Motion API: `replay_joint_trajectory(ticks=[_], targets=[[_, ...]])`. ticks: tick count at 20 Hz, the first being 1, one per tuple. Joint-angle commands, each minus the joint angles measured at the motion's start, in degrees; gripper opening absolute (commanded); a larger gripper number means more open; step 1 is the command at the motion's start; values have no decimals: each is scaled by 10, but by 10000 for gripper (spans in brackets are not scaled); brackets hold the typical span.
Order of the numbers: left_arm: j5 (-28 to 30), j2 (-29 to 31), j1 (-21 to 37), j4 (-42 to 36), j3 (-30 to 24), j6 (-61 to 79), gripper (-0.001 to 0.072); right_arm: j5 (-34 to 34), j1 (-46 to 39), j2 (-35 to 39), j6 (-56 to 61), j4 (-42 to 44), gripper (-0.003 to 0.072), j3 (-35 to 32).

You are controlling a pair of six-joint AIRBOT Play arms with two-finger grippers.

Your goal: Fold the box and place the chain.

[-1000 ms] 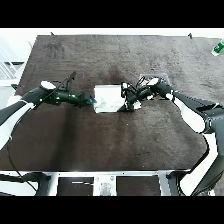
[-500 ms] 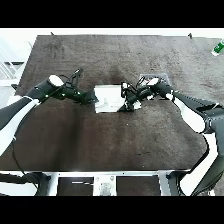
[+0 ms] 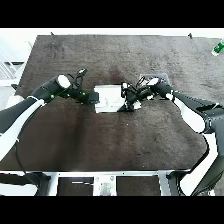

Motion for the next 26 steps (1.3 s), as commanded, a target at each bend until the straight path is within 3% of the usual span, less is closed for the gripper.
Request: replay_joint_trajectory(ticks=[1, 9, 12, 17, 26], targets=[[22, -1, -16, 39, 1, -51, 364, 0, 0, 0, 0, 0, 435, 0], [32, -4, -40, 100, 5, -102, 364, 0, 0, 0, 0, 0, 434, 0], [-25, -32, -43, 127, 47, -119, 364, 0, 0, 0, 0, 0, 434, 0], [-38, -46, -68, 182, 74, -161, 364, 0, 0, 0, 0, 0, 434, 0], [-152, -103, -98, 274, 178, -268, 362, 0, 0, 0, 0, 0, 434, 0]])
